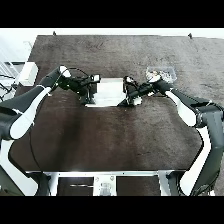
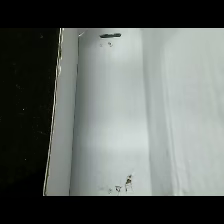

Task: Fold the box and place the chain.

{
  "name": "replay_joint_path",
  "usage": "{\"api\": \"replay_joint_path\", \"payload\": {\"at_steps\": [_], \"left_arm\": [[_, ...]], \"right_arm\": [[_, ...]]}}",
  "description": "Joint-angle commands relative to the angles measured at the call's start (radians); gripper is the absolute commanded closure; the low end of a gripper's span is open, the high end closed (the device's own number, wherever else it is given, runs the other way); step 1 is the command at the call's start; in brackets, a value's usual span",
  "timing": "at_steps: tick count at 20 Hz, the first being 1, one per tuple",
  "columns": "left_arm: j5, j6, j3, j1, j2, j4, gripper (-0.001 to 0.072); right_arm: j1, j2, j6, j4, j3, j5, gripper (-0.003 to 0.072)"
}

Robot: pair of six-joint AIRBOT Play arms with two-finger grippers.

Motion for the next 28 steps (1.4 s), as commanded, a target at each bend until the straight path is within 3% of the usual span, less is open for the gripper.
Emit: {"api": "replay_joint_path", "payload": {"at_steps": [1,4,5,6,15,16,17,18,28], "left_arm": [[0.004,0.022,0.001,0.0,-0.002,-0.005,0.0294],[-0.002,0.024,0.001,0.0,-0.002,-0.016,0.0295],[-0.003,0.024,0.001,0.0,-0.002,-0.031,0.0348],[-0.003,0.025,0.001,-0.004,-0.002,-0.041,0.0519],[0.07,0.061,-0.032,-0.054,-0.002,-0.067,0.052],[0.072,0.064,-0.037,-0.054,-0.002,-0.08,0.045],[0.072,0.069,-0.037,-0.054,-0.002,-0.08,0.018],[0.075,0.069,-0.037,-0.054,-0.002,-0.091,0.0123],[0.078,0.067,-0.037,-0.045,-0.002,-0.098,0.0139]], "right_arm": [[0.001,0.0,0.0,0.0,0.0,0.0,0.0103],[0.001,0.0,0.0,0.0,0.0,0.0,0.0103],[0.001,0.0,0.001,0.0,0.0,0.0,0.0104],[0.001,0.0,0.0,0.0,0.0,0.0,0.0104],[0.001,0.0,0.0,0.0,0.0,0.0,0.0103],[0.001,0.0,0.0,0.0,0.0,0.0,0.0104],[0.001,0.0,0.0,0.0,0.0,0.0,0.0104],[0.001,0.0,0.0,0.0,0.0,0.0,0.0103],[0.001,0.0,0.0,0.0,0.0,0.0,0.0103]]}}
